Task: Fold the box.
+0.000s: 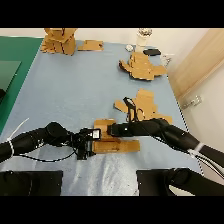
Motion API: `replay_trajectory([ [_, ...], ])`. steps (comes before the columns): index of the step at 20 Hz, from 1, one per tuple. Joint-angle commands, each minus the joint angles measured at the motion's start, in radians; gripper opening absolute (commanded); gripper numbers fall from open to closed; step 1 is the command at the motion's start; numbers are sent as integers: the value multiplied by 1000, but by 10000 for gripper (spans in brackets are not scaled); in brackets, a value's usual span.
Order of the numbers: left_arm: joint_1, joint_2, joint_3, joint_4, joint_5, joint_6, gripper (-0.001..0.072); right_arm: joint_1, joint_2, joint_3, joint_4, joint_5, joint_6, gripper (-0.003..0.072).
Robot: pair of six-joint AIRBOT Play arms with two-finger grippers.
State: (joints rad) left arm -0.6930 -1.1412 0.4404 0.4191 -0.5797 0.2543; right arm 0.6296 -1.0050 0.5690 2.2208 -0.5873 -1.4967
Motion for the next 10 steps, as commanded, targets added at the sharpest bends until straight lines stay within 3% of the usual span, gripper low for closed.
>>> replay_trajectory([
  [1, 1, -1, -1, 0, 0, 0, 600, 2, -117, 15, -6, -9, -79, 5],
  [10, 1, -1, -1, 0, 1, 0, 600, -1, -109, 27, -66, 4, -226, 5],
])
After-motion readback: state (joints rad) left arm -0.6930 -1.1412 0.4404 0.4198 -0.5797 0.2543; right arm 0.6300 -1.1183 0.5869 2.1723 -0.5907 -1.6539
